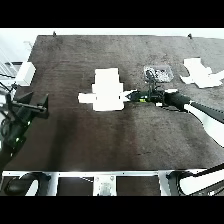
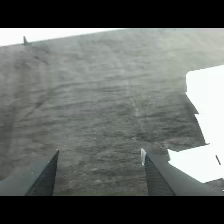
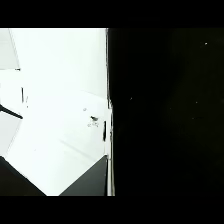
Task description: Fold the box and place the chain.
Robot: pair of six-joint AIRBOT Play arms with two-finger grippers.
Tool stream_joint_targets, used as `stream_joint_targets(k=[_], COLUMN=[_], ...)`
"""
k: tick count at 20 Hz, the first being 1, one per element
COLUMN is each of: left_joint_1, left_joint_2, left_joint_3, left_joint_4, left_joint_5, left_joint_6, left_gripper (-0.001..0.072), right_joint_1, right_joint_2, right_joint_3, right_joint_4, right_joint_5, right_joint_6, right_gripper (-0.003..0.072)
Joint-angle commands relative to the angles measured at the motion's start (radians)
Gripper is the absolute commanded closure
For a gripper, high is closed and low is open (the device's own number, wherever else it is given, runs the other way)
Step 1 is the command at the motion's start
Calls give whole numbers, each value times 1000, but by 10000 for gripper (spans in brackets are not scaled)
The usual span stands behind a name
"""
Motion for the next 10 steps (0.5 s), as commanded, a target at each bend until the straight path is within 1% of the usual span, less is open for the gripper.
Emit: stream_joint_targets(k=[1,4,5,7,10], left_joint_1=[0,0,0,-2,-2], left_joint_2=[-200,-461,-541,-694,-898], left_joint_3=[125,311,375,519,764], left_joint_4=[-1,2,24,103,287], left_joint_5=[-112,-268,-327,-442,-574], left_joint_6=[3,-18,-42,-141,-363], left_gripper=[122,121,121,122,122], right_joint_1=[3,6,8,8,8], right_joint_2=[0,0,0,0,-1], right_joint_3=[-6,-6,-6,-6,-6], right_joint_4=[24,24,24,24,24], right_joint_5=[-23,-23,-24,-24,-37], right_joint_6=[-3,-19,-37,-62,-92], right_gripper=[681,680,680,679,679])
